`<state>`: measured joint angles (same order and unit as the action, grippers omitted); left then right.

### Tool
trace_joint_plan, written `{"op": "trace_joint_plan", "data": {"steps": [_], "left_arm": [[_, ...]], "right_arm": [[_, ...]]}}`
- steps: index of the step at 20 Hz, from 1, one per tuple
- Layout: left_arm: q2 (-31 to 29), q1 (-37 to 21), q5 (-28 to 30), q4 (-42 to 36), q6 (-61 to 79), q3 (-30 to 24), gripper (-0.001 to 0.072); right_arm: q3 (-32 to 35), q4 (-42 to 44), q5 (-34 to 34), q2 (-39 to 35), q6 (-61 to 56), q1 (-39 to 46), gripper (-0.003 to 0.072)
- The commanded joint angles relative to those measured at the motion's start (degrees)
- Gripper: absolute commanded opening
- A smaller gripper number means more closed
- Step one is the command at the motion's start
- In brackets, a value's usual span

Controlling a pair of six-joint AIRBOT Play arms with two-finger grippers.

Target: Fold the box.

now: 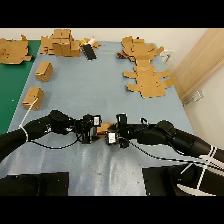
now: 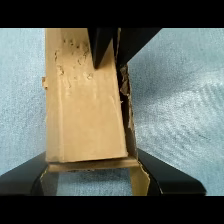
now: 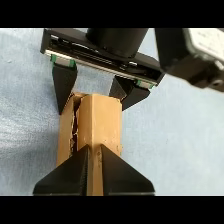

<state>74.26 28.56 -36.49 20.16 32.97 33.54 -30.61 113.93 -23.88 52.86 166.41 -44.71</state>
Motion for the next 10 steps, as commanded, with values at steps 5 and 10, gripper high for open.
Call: {"op": "trace_joint_plan", "data": {"steps": [5, 10], "left_arm": [[0.0, 0.0, 0.0, 0.0, 0.0, 0.0, 0.052], [0.0, 0.0, 0.0, 0.0, 0.0, 0.0, 0.052]], "right_arm": [[0.1, 0.8, -0.1, 1.5, -0.6, -0.1, 0.012], [1.1, 3.3, -1.5, 1.6, -0.6, -0.1, 0.012]]}}
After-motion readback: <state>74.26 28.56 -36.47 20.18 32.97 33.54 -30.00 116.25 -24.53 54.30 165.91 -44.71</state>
